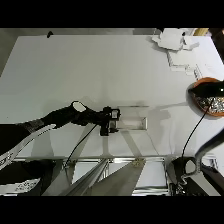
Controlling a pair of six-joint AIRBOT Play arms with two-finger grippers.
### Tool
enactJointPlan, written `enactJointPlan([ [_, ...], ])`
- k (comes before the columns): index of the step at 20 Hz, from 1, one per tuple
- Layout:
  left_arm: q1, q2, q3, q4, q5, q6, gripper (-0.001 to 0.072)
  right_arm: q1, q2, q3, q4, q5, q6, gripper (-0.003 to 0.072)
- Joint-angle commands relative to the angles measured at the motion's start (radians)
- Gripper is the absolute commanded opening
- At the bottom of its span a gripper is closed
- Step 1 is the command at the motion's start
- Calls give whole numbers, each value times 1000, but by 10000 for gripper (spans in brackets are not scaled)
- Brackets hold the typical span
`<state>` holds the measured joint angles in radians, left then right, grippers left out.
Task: Fold the box and place the chain.
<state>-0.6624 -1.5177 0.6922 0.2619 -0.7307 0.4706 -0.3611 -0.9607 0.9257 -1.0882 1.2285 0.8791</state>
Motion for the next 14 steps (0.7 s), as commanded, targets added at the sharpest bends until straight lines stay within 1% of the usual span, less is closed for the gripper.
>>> enactJointPlan([
  [1, 0, 0, 0, 0, 0, 0, 320, 153, 30, 1, 39, 130, -76, 20],
  [4, 0, 0, 0, 0, 0, 0, 320, 271, 30, 1, 39, 143, -72, 19],
  [8, 0, 0, 0, 0, 0, 0, 320, 394, 30, 1, 42, 114, -63, 19],
  [12, 0, 0, 0, 0, 0, 0, 320, 476, 30, 1, 42, 109, -23, 19],
  [14, 0, 0, 0, 0, 0, 0, 320, 507, 30, 1, 43, 78, -18, 19],
])
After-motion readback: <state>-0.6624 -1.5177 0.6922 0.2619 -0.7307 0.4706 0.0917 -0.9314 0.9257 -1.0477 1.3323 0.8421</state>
